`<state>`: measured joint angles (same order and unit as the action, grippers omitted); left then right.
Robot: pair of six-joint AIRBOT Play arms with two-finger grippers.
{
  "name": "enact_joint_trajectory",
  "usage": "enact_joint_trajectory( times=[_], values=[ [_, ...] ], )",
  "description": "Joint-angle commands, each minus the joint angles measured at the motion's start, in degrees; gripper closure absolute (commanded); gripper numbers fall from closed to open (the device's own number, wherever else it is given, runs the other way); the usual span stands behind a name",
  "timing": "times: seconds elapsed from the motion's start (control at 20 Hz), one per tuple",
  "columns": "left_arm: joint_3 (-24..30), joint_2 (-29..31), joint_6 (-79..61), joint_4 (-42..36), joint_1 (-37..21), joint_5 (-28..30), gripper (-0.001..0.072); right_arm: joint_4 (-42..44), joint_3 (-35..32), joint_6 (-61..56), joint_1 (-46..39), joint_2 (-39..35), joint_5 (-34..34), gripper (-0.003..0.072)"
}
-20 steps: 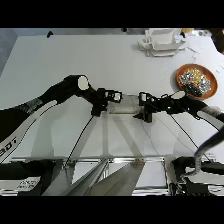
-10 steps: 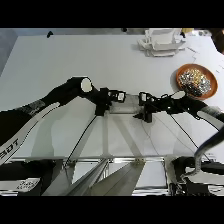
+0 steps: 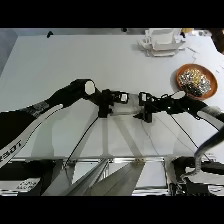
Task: Fold the box and place the chain.
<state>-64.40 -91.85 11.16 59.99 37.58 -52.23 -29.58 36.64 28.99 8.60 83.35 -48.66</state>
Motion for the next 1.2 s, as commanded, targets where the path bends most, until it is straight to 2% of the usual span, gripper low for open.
enact_joint_trajectory(
  times=[0.0,0.15,0.2,0.25,0.35,0.4,0.55,0.8,1.0,1.15],
  values=[
    [0.0,-0.1,-0.2,-0.4,0.4,-0.8,0.0176,0.0,0.0,0.0,0.0,0.0,0.0,0.0280],
    [0.0,-0.1,-0.2,-0.4,0.4,-2.4,0.0179,0.0,0.0,0.0,0.0,0.0,0.0,0.0280],
    [0.0,-0.1,-0.2,-0.4,0.4,-3.3,0.0206,0.0,0.0,0.0,0.0,0.0,0.0,0.0280],
    [0.0,0.0,-0.2,-0.3,0.4,-4.5,0.0294,0.0,0.0,0.0,0.0,0.0,0.0,0.0280],
    [0.0,1.0,-0.2,0.5,0.2,-7.8,0.0579,0.0,0.0,0.0,0.0,0.0,0.0,0.0280],
    [0.0,1.9,-0.2,1.1,-0.2,-9.7,0.0699,0.0,0.0,0.0,0.0,0.0,0.0,0.0280],
    [0.0,5.9,5.3,1.6,-2.1,-13.0,0.0705,0.0,0.0,0.0,0.0,0.0,0.0,0.0280],
    [0.0,13.4,32.7,6.8,-9.2,-14.1,0.0706,0.0,0.0,0.0,0.0,0.0,0.0,0.0280],
    [0.1,12.3,53.0,6.4,-16.0,-14.8,0.0705,0.0,0.0,0.0,0.0,0.0,0.0,0.0280],
    [0.1,7.9,62.6,5.5,-18.6,-12.7,0.0703,0.0,0.0,0.0,0.0,0.0,0.0,0.0280]
  ],
)
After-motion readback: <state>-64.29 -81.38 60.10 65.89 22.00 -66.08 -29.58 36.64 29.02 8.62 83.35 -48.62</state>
